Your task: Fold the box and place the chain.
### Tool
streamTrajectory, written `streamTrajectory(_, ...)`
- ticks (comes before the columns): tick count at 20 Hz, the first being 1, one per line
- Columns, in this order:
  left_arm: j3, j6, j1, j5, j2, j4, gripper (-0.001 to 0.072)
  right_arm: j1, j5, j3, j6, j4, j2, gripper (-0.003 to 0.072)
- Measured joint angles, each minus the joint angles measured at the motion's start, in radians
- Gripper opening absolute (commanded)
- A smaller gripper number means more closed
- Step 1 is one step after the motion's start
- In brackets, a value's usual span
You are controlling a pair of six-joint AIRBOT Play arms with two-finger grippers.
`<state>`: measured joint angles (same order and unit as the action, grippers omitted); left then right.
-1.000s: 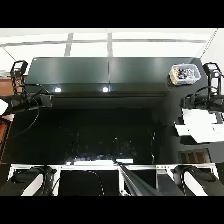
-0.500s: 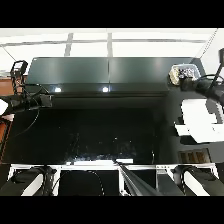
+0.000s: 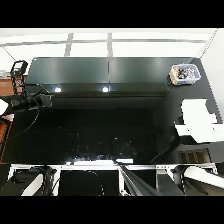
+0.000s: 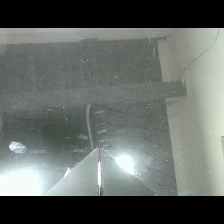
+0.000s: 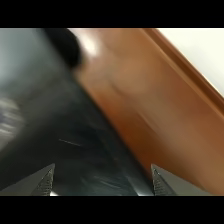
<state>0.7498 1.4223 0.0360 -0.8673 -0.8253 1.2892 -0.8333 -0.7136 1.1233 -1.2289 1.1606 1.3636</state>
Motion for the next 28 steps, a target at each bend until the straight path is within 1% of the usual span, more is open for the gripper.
streamTrajectory(3, 0.000, 0.000, 0.000, 0.000, 0.000, 0.000, 0.0027, -0.105, -0.210, 0.101, 0.193, 0.065, 0.112, 0.0701)
streamTrajectory(7, 0.000, 0.000, 0.000, -0.012, 0.000, -0.003, 0.0027, -0.151, -0.380, 0.149, 0.349, 0.139, 0.209, 0.0701)
streamTrajectory(8, 0.000, 0.000, 0.000, -0.018, 0.000, -0.004, 0.0027, -0.159, -0.414, 0.154, 0.375, 0.149, 0.222, 0.0661)
streamTrajectory(9, 0.000, 0.000, 0.000, -0.021, 0.000, -0.006, 0.0027, -0.164, -0.439, 0.157, 0.394, 0.158, 0.230, 0.0489)
streamTrajectory(10, 0.000, 0.000, 0.000, -0.026, 0.000, -0.008, 0.0027, -0.168, -0.457, 0.160, 0.408, 0.163, 0.236, 0.0396)
streamTrajectory(11, 0.000, 0.000, 0.000, -0.026, 0.000, -0.010, 0.0027, -0.172, -0.479, 0.161, 0.418, 0.167, 0.240, 0.0242)
streamTrajectory(12, 0.000, 0.000, 0.000, -0.027, 0.000, -0.010, 0.0027, -0.174, -0.504, 0.163, 0.427, 0.171, 0.242, 0.0036)
streamTrajectory(13, 0.000, 0.000, 0.000, -0.030, 0.000, -0.011, 0.0027, -0.174, -0.520, 0.164, 0.434, 0.170, 0.242, 0.0017)
streamTrajectory(16, 0.000, 0.000, 0.000, -0.031, 0.000, -0.014, 0.0027, -0.169, -0.539, 0.164, 0.446, 0.140, 0.214, 0.0017)
streamTrajectory(19, 0.000, 0.000, 0.000, -0.031, 0.000, -0.014, 0.0027, -0.155, -0.547, 0.129, 0.466, 0.019, 0.139, 0.0017)
streamTrajectory(21, 0.000, 0.000, 0.000, -0.031, -0.001, -0.015, 0.0027, -0.131, -0.522, 0.067, 0.473, -0.080, 0.061, 0.0017)
streamTrajectory(24, 0.000, 0.000, 0.000, -0.031, -0.004, -0.019, 0.0027, -0.054, -0.490, -0.068, 0.481, -0.201, -0.071, 0.0017)
streamTrajectory(28, -0.001, 0.000, 0.000, -0.028, -0.009, -0.055, 0.0026, 0.134, -0.446, -0.251, 0.484, -0.329, -0.213, 0.0017)
